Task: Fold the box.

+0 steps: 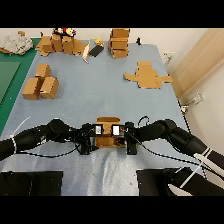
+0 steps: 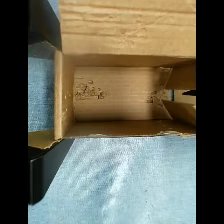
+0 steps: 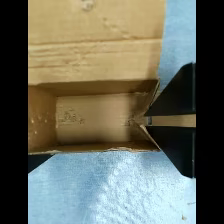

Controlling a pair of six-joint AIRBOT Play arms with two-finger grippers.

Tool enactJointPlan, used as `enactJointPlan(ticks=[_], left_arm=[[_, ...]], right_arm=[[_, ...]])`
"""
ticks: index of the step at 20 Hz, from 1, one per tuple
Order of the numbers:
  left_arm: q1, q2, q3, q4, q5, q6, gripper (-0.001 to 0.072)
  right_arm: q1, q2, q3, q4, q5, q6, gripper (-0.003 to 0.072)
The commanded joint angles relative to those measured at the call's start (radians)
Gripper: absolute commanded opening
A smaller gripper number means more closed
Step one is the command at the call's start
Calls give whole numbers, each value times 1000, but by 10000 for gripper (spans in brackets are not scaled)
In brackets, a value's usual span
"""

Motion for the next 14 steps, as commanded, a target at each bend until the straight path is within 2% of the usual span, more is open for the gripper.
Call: enactJointPlan(ticks=[1, 2, 4, 5, 14], left_arm=[[0, 0, 0, 0, 0, -2, 368], [0, 0, 0, 0, 0, -2, 369], [0, 0, 0, 0, 0, -2, 369], [0, 0, 0, 0, 1, -2, 368], [0, 0, 0, 0, 0, -2, 368]], right_arm=[[19, -23, 0, 10, 16, -5, 273], [19, -27, 0, 21, 21, -5, 421], [19, -29, 0, 25, 27, -5, 504], [19, -29, 0, 24, 27, -5, 523], [19, -29, 0, 12, 27, -5, 527]])
